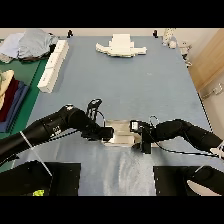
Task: Fold the box.
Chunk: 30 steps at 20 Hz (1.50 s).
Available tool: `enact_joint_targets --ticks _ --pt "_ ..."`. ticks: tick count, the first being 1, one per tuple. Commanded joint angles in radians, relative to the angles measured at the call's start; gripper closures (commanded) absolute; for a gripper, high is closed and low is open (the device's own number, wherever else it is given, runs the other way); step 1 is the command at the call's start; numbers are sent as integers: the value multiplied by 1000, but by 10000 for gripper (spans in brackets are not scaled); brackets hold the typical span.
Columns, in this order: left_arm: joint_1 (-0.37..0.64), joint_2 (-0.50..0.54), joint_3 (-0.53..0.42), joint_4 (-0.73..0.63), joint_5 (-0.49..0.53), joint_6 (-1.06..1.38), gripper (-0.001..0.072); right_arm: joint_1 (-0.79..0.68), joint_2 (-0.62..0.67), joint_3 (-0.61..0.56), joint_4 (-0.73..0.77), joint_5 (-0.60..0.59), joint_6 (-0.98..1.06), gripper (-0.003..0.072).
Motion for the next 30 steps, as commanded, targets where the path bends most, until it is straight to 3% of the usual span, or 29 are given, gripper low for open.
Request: enact_joint_targets --ticks 1,11,23,24,26,28,29,30 --pt "-58 -44 60 121 -26 -139 297 0 0 -1 0 0 0 192" --pt "-108 -212 202 221 -149 -239 298 0 0 -1 0 0 0 192" --pt "-132 -315 247 271 -169 -266 311 0 0 -1 0 0 0 192" --pt "-132 -315 248 273 -161 -270 454 0 0 -1 0 0 0 192" --pt "-132 -315 250 277 -136 -280 599 0 0 -1 0 0 0 192" --pt "-132 -315 250 280 -128 -299 608 0 0 -1 0 0 0 192" --pt "-132 -315 250 283 -132 -309 677 0 0 -1 0 0 0 192" --pt "-133 -315 250 283 -135 -309 689 0 0 -1 0 0 0 192"
